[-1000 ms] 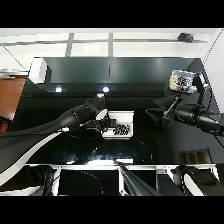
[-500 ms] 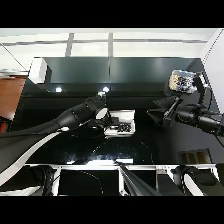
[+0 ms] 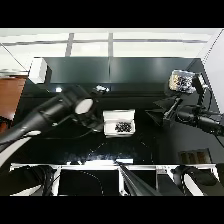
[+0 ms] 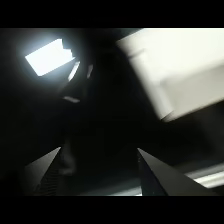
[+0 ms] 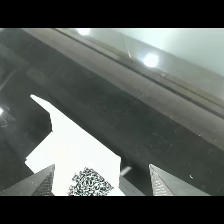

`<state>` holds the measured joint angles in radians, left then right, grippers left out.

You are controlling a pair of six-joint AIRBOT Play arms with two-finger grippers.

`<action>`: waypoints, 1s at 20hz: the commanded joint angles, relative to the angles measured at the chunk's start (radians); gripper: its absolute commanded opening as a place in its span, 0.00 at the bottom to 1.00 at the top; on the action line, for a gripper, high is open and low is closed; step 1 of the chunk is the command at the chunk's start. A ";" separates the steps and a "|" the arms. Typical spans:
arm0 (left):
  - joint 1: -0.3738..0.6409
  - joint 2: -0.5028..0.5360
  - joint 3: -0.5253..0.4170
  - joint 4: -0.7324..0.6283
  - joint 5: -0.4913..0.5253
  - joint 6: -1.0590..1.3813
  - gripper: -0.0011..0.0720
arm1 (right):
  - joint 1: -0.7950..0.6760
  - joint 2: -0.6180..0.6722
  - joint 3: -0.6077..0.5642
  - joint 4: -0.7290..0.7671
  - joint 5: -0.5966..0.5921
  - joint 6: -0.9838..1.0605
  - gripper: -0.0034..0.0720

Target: Fold the box and place the chain.

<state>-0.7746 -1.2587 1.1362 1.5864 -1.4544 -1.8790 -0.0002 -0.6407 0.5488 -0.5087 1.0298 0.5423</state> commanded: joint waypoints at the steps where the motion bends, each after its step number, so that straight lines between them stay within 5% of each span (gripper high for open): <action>1: 0.139 0.120 -0.102 0.018 -0.023 0.155 0.75 | 0.000 0.001 0.001 -0.010 -0.005 0.000 0.98; 4: 0.320 0.232 -0.283 -0.108 0.257 0.203 0.75 | 0.000 0.001 0.001 -0.010 -0.011 0.000 0.98; 6: 0.428 0.246 -0.383 -0.442 0.407 0.467 0.75 | 0.000 0.001 0.001 -0.010 -0.021 0.000 0.98; 9: 0.568 0.169 -0.483 -1.118 0.301 1.119 0.75 | 0.000 0.001 0.001 -0.010 -0.021 0.000 0.98; 11: 0.610 0.083 -0.487 -1.304 0.180 1.362 0.98 | 0.000 0.001 0.001 -0.013 -0.023 0.000 0.98; 14: 0.605 0.005 -0.485 -1.237 0.180 1.736 0.99 | 0.000 0.001 0.001 -0.024 -0.025 0.000 0.98; 20: 0.542 -0.011 -0.484 -1.030 0.475 2.082 0.99 | 0.000 0.001 0.001 -0.024 -0.045 0.000 0.98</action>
<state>-0.2096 -1.2564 0.6544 0.4919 -1.1122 -0.0265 -0.0002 -0.6407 0.5488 -0.5316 1.0000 0.5419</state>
